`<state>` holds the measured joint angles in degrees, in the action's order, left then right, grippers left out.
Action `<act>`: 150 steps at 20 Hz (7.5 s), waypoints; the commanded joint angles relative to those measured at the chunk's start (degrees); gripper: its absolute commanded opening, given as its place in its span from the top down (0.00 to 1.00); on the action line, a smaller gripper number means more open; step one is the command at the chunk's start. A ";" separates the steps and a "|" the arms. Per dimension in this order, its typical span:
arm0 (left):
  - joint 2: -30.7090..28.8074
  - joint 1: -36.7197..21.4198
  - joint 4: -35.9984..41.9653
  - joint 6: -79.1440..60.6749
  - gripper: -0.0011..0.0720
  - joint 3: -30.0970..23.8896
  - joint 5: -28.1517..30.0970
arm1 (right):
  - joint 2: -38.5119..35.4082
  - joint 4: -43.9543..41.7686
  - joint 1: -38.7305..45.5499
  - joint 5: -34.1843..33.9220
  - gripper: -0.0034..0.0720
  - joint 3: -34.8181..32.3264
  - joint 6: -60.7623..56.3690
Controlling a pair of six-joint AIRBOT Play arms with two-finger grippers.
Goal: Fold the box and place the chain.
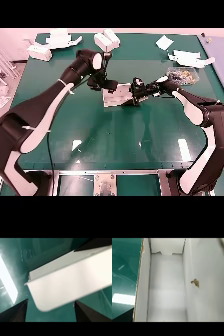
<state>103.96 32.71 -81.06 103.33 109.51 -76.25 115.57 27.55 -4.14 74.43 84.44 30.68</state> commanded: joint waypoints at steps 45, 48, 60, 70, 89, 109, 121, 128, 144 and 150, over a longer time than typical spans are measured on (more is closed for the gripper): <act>2.84 -20.68 58.40 -122.90 0.00 -30.51 11.69 | -0.02 -0.04 -0.02 0.00 0.17 0.04 -0.02; 3.19 -20.68 58.84 -122.92 0.00 -30.51 11.67 | -0.02 -0.04 -0.02 0.00 0.17 0.04 -0.02; 7.82 -19.52 63.47 -126.40 0.00 -30.47 14.27 | -0.02 -0.04 -0.02 0.00 0.17 0.04 -0.02; 7.96 -17.29 63.71 -127.80 0.00 -30.47 17.57 | -0.02 -0.02 -0.02 0.00 0.17 0.04 -0.02; 8.68 -18.27 66.75 -127.36 0.02 -30.16 18.47 | -0.02 -0.04 -0.02 0.00 0.17 0.04 -0.02; 8.90 -18.51 66.93 -131.14 0.14 -30.10 15.76 | -0.02 -0.02 -0.02 0.00 0.17 0.04 -0.02; 9.64 -19.02 68.81 -133.20 0.14 -29.64 15.06 | -0.02 -0.02 -0.02 0.00 0.17 0.04 -0.02; 9.62 -18.93 69.18 -130.40 0.00 -29.51 20.72 | -0.02 -0.04 -0.02 0.00 0.17 0.04 -0.02; 10.69 -19.06 67.73 -135.40 0.00 -29.53 21.90 | -0.02 -0.02 -0.02 0.00 0.17 0.04 -0.02; 10.69 -19.06 68.48 -136.87 0.02 -29.53 20.68 | -0.02 -0.04 -0.02 0.00 0.17 0.04 -0.02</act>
<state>114.61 13.69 -13.06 -32.82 80.01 -54.78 115.57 27.49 -4.12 74.46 84.49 30.65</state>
